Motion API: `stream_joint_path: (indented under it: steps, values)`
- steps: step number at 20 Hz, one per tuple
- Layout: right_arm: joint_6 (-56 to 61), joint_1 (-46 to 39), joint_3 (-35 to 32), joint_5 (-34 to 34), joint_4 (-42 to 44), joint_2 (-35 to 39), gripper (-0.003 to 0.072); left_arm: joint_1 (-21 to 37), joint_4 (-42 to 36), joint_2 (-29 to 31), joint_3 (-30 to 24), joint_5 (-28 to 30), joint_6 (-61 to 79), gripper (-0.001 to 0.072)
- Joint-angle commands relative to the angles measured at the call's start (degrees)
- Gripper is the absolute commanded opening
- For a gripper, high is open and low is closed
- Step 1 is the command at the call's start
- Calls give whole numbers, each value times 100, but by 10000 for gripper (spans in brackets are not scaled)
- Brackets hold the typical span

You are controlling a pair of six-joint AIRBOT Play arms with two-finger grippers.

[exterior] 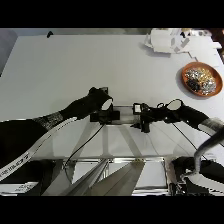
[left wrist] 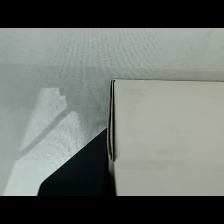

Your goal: Fold the box and place the chain.

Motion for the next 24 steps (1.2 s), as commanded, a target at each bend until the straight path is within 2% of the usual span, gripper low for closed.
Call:
stream_joint_path:
  steps: [1, 3, 5, 6, 13, 14, 15, 16, 22, 23, 24]
  values:
    - [9, -2, 7, -4, 0, -2, 318, -24, 13, -20, -4, -28, -35, 2]
    - [9, -2, 7, -4, 0, -2, 318, -24, 2, -17, -4, -33, -31, 34]
    - [9, -2, 7, -4, 0, -2, 318, -24, -15, -17, -2, -35, -26, 137]
    - [9, -2, 7, -4, 0, -2, 318, -24, -15, -17, -2, -50, -26, 151]
    - [9, -2, 7, -4, 0, -2, 318, -33, 39, -24, -4, 90, -26, 147]
    - [9, -2, 7, -4, 0, -2, 318, -33, 33, -28, -4, 129, -26, 118]
    - [9, -2, 7, -4, 0, -2, 318, -33, 33, -31, -4, 146, -24, 20]
    - [9, -2, 7, -4, 0, -2, 318, -33, 33, -31, -4, 149, -13, 2]
    - [9, -2, 7, -4, 0, -2, 318, -22, -11, 22, -2, 4, 9, 14]
    - [9, -2, 7, -4, 0, -2, 318, 2, -11, 59, -2, -22, 15, 40]
    - [9, -2, 7, -4, 0, -2, 318, 24, -13, 98, -2, -28, 15, 99]
